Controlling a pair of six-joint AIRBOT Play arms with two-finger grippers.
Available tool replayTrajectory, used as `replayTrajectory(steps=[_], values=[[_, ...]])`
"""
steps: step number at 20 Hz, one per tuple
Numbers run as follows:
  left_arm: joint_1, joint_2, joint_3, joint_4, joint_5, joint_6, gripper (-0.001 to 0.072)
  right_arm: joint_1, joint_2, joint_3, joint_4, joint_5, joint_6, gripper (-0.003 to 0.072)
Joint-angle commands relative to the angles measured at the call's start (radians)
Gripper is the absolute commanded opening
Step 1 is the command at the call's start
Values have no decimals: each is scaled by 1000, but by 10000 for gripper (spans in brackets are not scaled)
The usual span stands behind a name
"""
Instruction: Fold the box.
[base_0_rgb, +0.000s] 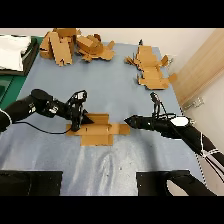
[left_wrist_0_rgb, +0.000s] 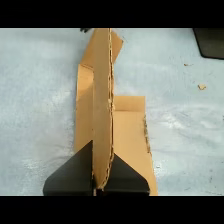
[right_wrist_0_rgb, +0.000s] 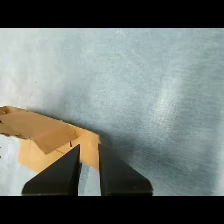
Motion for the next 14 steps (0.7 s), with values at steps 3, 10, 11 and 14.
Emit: replayTrajectory(steps=[3,10,11,14], values=[[3,7,-92,-90,45,184,16,-1,11,1,22,-6,30,179],[77,-24,-92,-125,85,201,16,23,11,1,56,13,37,118],[78,-33,-92,-124,85,202,16,32,11,1,60,12,38,118],[75,-42,-91,-125,76,210,16,60,11,1,66,8,44,118]])
